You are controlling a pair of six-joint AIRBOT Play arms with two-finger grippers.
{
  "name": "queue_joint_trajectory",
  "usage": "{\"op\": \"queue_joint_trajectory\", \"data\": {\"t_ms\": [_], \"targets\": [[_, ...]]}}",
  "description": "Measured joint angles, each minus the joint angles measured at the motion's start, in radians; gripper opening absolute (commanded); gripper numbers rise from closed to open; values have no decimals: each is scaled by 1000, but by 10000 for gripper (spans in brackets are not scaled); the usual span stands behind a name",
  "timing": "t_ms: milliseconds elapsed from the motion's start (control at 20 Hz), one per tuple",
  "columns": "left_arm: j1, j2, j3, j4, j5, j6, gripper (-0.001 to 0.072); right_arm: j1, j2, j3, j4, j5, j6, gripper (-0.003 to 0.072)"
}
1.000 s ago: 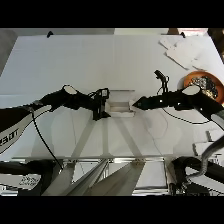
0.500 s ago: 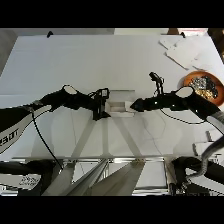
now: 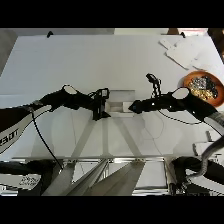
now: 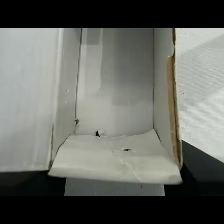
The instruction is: Fold the box and place the chain.
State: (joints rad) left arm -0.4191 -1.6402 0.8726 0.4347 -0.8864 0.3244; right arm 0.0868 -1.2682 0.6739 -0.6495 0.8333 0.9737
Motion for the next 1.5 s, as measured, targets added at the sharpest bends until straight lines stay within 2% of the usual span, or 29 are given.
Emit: {"op": "queue_joint_trajectory", "data": {"t_ms": [250, 500, 900, 1300, 1500], "targets": [[0, 0, 0, 0, 0, 0, 338, 12, 0, 0, -130, -46, 80, 438], [0, 0, 0, -1, 1, -2, 338, 14, 0, 7, -183, -60, 113, 436], [0, 0, 0, 0, 0, 2, 338, 45, 0, 100, -245, 2, 158, 437], [0, 0, 0, 0, 0, 0, 338, 147, -21, 128, -533, -18, 444, 437], [0, 0, 0, -2, 0, -3, 338, 164, -26, 139, -618, -25, 557, 437]]}}
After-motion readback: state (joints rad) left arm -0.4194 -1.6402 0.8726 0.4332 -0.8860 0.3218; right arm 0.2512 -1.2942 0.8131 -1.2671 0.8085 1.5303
